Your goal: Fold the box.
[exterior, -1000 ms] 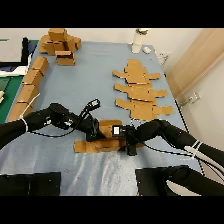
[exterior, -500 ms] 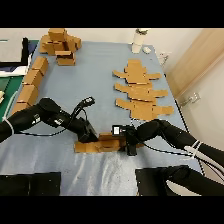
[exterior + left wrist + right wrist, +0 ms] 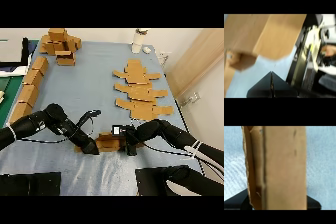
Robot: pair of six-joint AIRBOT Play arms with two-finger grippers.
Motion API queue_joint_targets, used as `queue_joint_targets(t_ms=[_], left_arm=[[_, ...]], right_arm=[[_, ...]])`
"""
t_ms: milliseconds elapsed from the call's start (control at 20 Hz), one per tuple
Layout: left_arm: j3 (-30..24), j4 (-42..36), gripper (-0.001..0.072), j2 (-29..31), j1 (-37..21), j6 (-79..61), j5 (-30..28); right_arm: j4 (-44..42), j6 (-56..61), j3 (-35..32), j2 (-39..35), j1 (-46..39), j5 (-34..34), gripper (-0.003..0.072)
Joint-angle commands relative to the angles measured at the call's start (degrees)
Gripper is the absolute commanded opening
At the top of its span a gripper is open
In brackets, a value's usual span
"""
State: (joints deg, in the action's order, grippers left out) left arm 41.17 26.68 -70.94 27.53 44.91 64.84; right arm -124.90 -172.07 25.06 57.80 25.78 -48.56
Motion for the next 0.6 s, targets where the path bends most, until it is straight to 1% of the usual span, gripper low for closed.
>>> queue_joint_targets(t_ms=[0,150,300,350,550], left_arm=[[-0.1,-7.2,0.0013,0.0,1.7,0.7,-9.6],[-0.1,-8.9,0.0012,0.0,0.2,0.8,-15.2],[-0.1,-10.6,0.0012,0.0,-0.3,1.0,-22.6],[0.0,-11.1,0.0013,0.0,-0.4,1.0,-24.2],[0.0,-11.0,0.0012,-0.5,-0.4,1.0,-26.8]], right_arm=[[0.0,0.0,0.0,0.0,0.0,0.0,0.0495],[0.0,0.0,0.0,0.0,0.0,0.0,0.0494],[0.0,0.0,0.0,0.0,0.0,0.0,0.0495],[0.0,0.0,0.0,0.0,0.0,0.0,0.0495],[0.0,0.0,0.0,0.0,0.0,0.0,0.0495]])
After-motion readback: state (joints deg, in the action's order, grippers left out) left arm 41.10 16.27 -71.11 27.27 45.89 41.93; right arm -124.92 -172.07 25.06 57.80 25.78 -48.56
